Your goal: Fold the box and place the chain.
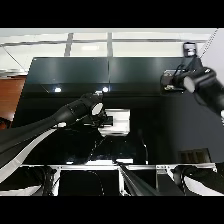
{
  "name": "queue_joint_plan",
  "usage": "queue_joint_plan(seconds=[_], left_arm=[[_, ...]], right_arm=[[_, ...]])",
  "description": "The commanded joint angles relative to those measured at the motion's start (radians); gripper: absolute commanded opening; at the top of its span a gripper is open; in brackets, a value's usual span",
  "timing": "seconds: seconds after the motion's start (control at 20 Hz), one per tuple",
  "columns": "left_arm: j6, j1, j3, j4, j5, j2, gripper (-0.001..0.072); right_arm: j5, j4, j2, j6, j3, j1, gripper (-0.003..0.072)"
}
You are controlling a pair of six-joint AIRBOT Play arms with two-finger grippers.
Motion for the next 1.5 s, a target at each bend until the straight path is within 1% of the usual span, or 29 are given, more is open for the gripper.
queue_joint_plan(seconds=[0.0, 0.15, 0.2, 0.3, 0.4, 0.45, 0.6, 0.95, 1.0, 1.05, 1.15, 1.3, 1.45], left_arm=[[0.0, 0.001, 0.001, 0.0, -0.003, 0.0, 0.0025], [0.0, 0.001, 0.001, 0.0, -0.003, 0.0, 0.0025], [0.0, 0.001, 0.001, 0.0, -0.003, 0.0, 0.0025], [0.0, 0.001, 0.001, 0.0, -0.003, 0.0, 0.0025], [0.0, 0.001, 0.001, 0.0, -0.003, 0.0, 0.0025], [0.0, 0.001, 0.001, 0.0, -0.003, 0.0, 0.0025], [0.0, 0.001, 0.001, 0.0, -0.003, 0.0, 0.0025], [0.001, 0.001, 0.001, 0.0, -0.004, 0.0, 0.0025], [0.001, 0.001, 0.001, 0.0, -0.004, 0.0, 0.0025], [0.001, 0.001, 0.001, 0.0, -0.004, 0.0, 0.0025], [0.001, 0.001, 0.001, 0.0, -0.004, 0.0, 0.0025], [0.001, 0.001, 0.001, 0.0, 0.001, 0.0, 0.0025], [0.0, 0.001, 0.001, 0.0, 0.0, 0.0, 0.0025]], right_arm=[[0.043, 0.293, -0.185, 0.081, 0.197, -0.204, 0.0706], [0.227, 0.39, -0.376, 0.147, 0.443, -0.268, 0.0706], [0.258, 0.426, -0.43, 0.169, 0.505, -0.282, 0.0706], [0.279, 0.481, -0.503, 0.185, 0.572, -0.3, 0.0705], [0.289, 0.502, -0.542, 0.211, 0.582, -0.303, 0.0692], [0.287, 0.513, -0.558, 0.216, 0.582, -0.304, 0.0598], [0.262, 0.539, -0.583, 0.232, 0.582, -0.311, 0.0596], [0.238, 0.544, -0.632, 0.241, 0.582, -0.314, 0.0596], [0.233, 0.546, -0.642, 0.234, 0.582, -0.314, 0.0565], [0.231, 0.545, -0.652, 0.208, 0.582, -0.314, 0.049], [0.222, 0.579, -0.65, 0.091, 0.585, -0.315, 0.0007], [0.239, 0.662, -0.607, -0.117, 0.612, -0.332, 0.001], [0.28, 0.669, -0.487, -0.312, 0.612, -0.342, 0.0009]])
